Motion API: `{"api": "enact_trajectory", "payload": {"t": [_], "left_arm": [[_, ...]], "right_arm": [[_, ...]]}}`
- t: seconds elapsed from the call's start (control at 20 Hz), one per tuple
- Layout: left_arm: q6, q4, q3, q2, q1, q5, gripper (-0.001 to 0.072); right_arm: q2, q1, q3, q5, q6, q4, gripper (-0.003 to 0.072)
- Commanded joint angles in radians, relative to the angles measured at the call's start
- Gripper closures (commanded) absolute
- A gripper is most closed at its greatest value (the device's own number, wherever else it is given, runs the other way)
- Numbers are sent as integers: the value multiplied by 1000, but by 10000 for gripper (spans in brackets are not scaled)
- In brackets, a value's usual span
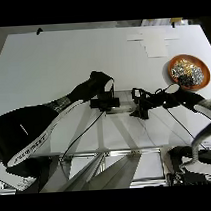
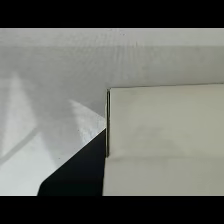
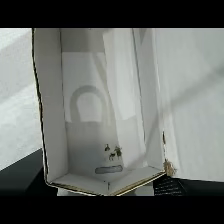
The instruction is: Fold the box and place the chain.
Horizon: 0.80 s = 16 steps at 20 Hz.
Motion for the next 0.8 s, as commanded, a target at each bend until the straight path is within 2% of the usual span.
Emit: {"api": "enact_trajectory", "payload": {"t": [0.0, 0.4, 0.45, 0.5, 0.55, 0.65, 0.75], "left_arm": [[0, 0, 1, 0, -2, 6, 622], [-1, 6, 1, 0, -12, 9, 617], [-1, 12, 1, 0, -13, 9, 578], [-3, 15, 1, 0, -14, 8, 420], [-9, 15, 1, 0, -14, 6, 319], [-8, 14, 1, 1, -14, -4, 327], [-9, 14, 1, 1, -14, -21, 415]], "right_arm": [[0, 0, 0, 0, 0, 0, 349], [0, 0, 0, 0, 0, 0, 349], [0, 0, 0, 0, 0, 0, 349], [0, 0, 0, 0, 0, 0, 349], [0, 0, 0, 0, 0, 0, 349], [0, 0, 0, 0, 0, 0, 349], [0, 0, 0, 0, 0, 0, 349]]}}
